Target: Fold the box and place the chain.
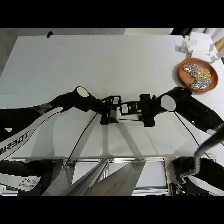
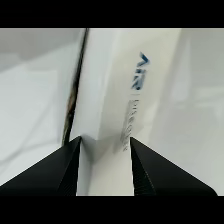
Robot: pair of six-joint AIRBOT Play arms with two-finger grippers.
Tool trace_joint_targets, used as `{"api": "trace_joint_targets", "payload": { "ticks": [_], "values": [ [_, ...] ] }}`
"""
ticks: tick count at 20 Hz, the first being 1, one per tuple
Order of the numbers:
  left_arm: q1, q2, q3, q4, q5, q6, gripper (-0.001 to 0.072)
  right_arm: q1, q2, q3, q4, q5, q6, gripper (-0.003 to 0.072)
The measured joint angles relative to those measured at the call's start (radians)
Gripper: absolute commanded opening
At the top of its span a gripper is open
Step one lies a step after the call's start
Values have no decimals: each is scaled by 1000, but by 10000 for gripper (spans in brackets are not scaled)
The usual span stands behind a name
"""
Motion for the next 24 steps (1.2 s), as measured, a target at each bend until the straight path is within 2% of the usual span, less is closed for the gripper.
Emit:
{"api": "trace_joint_targets", "payload": {
  "ticks": [7,11,12,13,14,24],
  "values": [
    [0,0,0,-5,4,3,206,0,6,0,15,23,15,254],
    [0,0,0,-6,5,1,206,-2,6,0,8,13,54,253],
    [0,0,0,-8,7,-2,206,-6,6,0,6,6,66,227],
    [0,0,0,-10,11,-2,206,-10,6,-1,2,-1,77,167],
    [0,0,0,-10,12,-2,206,-14,6,-1,-2,-10,86,151],
    [0,0,0,-8,10,2,206,-24,6,-2,5,-18,112,151]
  ]
}}
